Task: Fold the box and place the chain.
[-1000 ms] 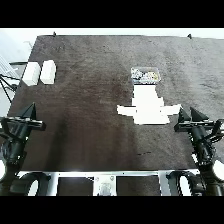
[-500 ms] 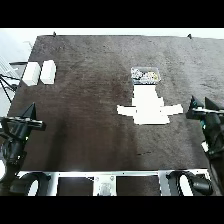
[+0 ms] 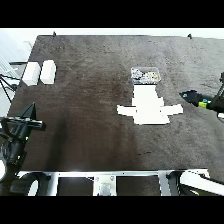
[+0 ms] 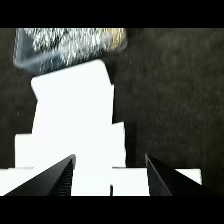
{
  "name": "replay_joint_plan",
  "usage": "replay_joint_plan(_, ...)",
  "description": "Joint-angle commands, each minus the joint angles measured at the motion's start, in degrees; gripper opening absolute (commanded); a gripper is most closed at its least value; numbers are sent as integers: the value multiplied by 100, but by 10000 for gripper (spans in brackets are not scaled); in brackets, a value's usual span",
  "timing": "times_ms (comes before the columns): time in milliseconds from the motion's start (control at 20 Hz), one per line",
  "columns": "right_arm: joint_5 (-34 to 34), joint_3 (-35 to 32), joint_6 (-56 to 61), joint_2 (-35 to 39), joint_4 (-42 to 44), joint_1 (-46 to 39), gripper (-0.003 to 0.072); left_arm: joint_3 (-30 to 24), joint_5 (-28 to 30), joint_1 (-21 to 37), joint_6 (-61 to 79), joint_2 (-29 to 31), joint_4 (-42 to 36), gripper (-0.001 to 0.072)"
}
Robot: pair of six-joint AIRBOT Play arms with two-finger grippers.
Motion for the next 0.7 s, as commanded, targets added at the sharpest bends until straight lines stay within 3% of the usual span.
replay_joint_plan(0, 1475, 1491, 1102, -949, -1510, -297, 516, 4, 0, 4, 2, -2, 0, 22)
replay_joint_plan(150, 1508, 2192, 1139, -1082, -2109, -271, 515, 4, 0, 4, 2, -2, 0, 22)
replay_joint_plan(250, 1661, 2476, 1132, -1263, -2223, -269, 463, 4, -4, 4, 2, -2, 0, 22)
replay_joint_plan(450, 2159, 2820, 1110, -1888, -2667, -127, 465, 4, 0, 4, 2, -2, 0, 21)
replay_joint_plan(650, 2302, 2837, 820, -2258, -2468, -101, 463, 4, 2, 4, 2, -2, 0, 22)
